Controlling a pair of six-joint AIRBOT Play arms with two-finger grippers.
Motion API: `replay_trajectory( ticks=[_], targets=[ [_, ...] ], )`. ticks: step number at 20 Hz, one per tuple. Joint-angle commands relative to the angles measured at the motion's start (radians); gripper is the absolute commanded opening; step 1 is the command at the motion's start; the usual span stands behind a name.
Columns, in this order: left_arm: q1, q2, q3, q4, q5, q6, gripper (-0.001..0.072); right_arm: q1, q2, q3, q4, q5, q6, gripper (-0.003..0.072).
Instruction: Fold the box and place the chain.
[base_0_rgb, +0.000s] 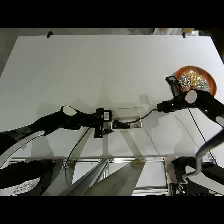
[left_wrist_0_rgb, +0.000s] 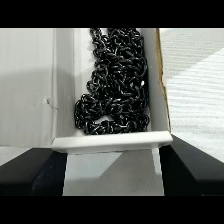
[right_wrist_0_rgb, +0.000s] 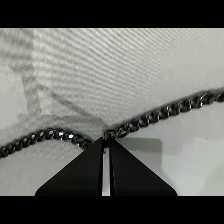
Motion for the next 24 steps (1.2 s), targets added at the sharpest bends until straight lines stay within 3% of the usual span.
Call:
replay_trajectory(
  ticks=[1,11,19,24],
  targets=[
    [-0.001,0.000,0.000,0.000,0.000,0.000,0.0142,-0.001,0.063,0.002,-0.014,0.010,-0.001,0.0019],
    [0.000,0.000,0.000,0.000,0.000,0.000,0.0142,-0.001,0.261,0.002,-0.006,0.117,-0.002,0.0019],
    [0.000,0.000,0.000,0.000,0.000,0.000,0.0142,0.001,0.452,0.001,0.107,0.197,-0.033,0.0019],
    [0.000,0.000,0.000,0.000,0.000,0.000,0.0142,0.122,0.533,0.001,0.113,0.277,-0.049,0.0019]
  ],
)
